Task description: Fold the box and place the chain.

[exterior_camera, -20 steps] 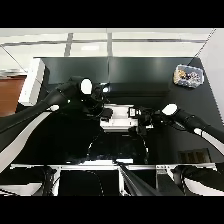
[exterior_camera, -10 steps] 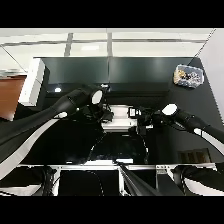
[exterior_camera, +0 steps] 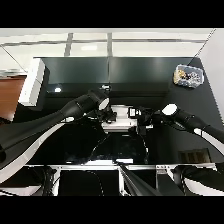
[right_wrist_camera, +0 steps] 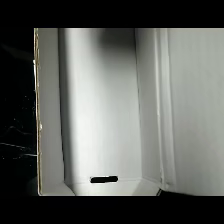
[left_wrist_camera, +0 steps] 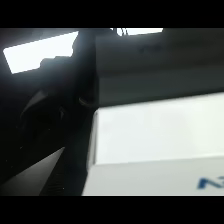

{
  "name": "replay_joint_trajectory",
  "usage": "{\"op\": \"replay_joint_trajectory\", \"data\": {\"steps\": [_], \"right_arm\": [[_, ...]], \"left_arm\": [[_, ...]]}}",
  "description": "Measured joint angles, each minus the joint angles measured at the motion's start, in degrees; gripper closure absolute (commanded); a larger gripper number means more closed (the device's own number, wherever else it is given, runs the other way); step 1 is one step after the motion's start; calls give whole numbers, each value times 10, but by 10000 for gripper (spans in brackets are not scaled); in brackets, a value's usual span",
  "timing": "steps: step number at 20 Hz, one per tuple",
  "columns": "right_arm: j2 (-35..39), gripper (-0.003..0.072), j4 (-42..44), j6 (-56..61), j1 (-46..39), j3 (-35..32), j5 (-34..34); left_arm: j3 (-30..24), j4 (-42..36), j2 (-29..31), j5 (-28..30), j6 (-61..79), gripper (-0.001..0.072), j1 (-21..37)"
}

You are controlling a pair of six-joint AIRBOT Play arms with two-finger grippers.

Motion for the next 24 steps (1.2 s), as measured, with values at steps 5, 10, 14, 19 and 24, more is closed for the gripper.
{"op": "replay_joint_trajectory", "data": {"steps": [5, 10, 14, 19, 24], "right_arm": [[0, 557, 0, 0, 0, 0, 0], [0, 557, 0, 0, 0, 0, 0], [0, 557, 0, 0, 0, 0, 0], [0, 557, 0, 1, 0, 0, 0], [0, 557, 0, 1, 0, 0, 1]], "left_arm": [[2, 13, -9, -20, -30, 233, -4], [2, 2, -22, -28, -44, 233, -7], [8, -7, -27, -29, -49, 234, -8], [19, -16, -29, -19, -53, 660, -8], [22, -25, -30, -15, -51, 682, -7]]}}
